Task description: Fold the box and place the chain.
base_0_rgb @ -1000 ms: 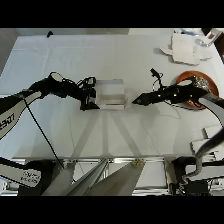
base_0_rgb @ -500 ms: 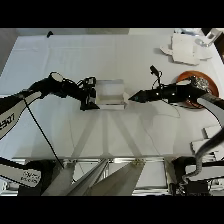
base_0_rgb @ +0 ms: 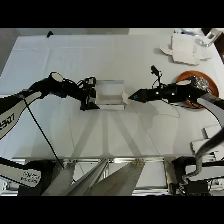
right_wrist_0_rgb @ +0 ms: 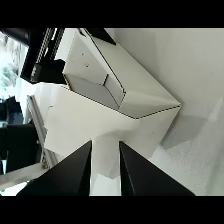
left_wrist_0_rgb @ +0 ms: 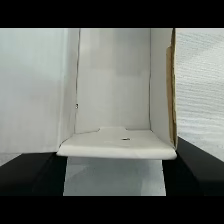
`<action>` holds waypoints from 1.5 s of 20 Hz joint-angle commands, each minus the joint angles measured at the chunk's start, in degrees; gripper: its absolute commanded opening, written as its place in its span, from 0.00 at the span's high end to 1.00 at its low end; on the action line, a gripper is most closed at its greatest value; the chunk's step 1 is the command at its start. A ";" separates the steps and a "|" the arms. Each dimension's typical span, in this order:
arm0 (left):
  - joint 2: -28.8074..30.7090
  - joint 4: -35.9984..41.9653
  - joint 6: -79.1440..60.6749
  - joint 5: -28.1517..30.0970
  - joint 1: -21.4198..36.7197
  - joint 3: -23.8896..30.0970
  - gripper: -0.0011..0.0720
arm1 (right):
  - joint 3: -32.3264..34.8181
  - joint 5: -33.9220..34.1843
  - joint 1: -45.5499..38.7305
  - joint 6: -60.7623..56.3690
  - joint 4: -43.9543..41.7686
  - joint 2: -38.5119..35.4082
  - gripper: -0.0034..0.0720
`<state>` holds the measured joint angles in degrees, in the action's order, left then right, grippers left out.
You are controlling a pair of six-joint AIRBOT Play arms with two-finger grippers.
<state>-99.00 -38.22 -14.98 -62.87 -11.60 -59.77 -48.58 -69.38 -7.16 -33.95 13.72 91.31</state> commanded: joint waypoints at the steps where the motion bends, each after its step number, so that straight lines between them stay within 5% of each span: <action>1: -0.04 0.00 -0.02 0.07 0.07 0.00 0.44 | 0.02 0.37 0.07 -0.76 0.02 0.00 0.69; 15: -0.04 0.00 0.00 0.07 0.07 0.00 0.44 | -1.36 5.73 4.24 -2.01 6.05 -1.55 0.69; 20: -0.04 0.00 0.00 0.07 0.07 0.00 0.44 | -4.70 11.63 7.23 -13.09 20.61 -4.96 0.42; 30: -0.04 0.00 -0.02 0.07 0.07 0.00 0.44 | -5.84 20.90 14.73 -24.57 25.53 -4.94 0.42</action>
<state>-99.02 -38.24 -14.96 -62.70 -11.57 -59.77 -54.26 -50.87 6.81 -54.70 38.33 86.41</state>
